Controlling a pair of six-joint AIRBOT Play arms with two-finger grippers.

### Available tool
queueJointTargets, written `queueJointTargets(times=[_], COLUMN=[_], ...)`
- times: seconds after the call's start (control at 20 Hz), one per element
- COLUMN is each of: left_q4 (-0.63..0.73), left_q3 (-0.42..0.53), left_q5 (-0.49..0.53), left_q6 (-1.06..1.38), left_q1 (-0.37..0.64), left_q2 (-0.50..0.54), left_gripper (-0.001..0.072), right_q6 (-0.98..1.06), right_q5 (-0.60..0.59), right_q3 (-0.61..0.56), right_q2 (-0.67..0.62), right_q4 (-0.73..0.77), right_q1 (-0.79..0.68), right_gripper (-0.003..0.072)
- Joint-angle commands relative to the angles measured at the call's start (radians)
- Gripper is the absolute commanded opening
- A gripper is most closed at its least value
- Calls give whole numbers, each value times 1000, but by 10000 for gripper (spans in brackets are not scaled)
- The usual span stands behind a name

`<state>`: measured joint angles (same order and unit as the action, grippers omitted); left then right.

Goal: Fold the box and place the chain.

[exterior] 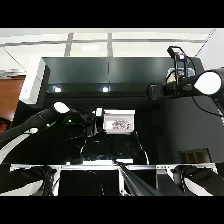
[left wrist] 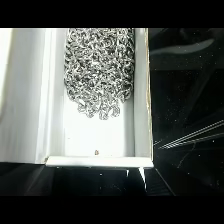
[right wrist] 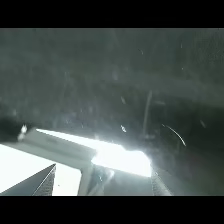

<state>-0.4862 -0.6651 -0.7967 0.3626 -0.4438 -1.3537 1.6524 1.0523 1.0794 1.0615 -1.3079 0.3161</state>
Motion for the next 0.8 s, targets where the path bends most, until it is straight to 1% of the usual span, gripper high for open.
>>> queueJointTargets(times=[0.0, 0.05, 0.1, 0.15, 0.2, 0.3, 0.4, 0.45, 0.6, 0.75], left_q4=[2, 2, 2, 2, 2, 2, 2, 2, 2, 2], left_q3=[-1, -1, -1, -1, -1, -1, -1, -1, -1, -1], left_q5=[3, 3, 3, 3, 3, 3, 3, 3, 3, 2], left_q6=[0, 0, 0, 0, 0, 0, 0, 0, 0, 0], left_q1=[0, 0, 0, 0, 0, 0, 0, 0, 0, 0], left_q2=[-1, -1, -1, -1, -1, -1, -1, -1, -1, -1], left_gripper=[441, 441, 441, 441, 441, 442, 441, 442, 442, 442], right_q6=[-170, -308, -463, -628, -754, -887, -986, -1024, -1160, -1291], right_q5=[-139, -168, -164, -127, -72, 10, 46, 50, 98, 154], right_q3=[-6, -6, -6, -6, -6, -6, -6, -5, -5, -5], right_q2=[84, 123, 158, 191, 220, 261, 272, 270, 270, 270], right_q4=[217, 381, 510, 570, 560, 474, 383, 362, 373, 430], right_q1=[-43, -69, -82, -79, -64, -19, 32, 54, 93, 105], right_gripper=[654, 653, 653, 652, 652, 652, 652, 653, 653, 652])
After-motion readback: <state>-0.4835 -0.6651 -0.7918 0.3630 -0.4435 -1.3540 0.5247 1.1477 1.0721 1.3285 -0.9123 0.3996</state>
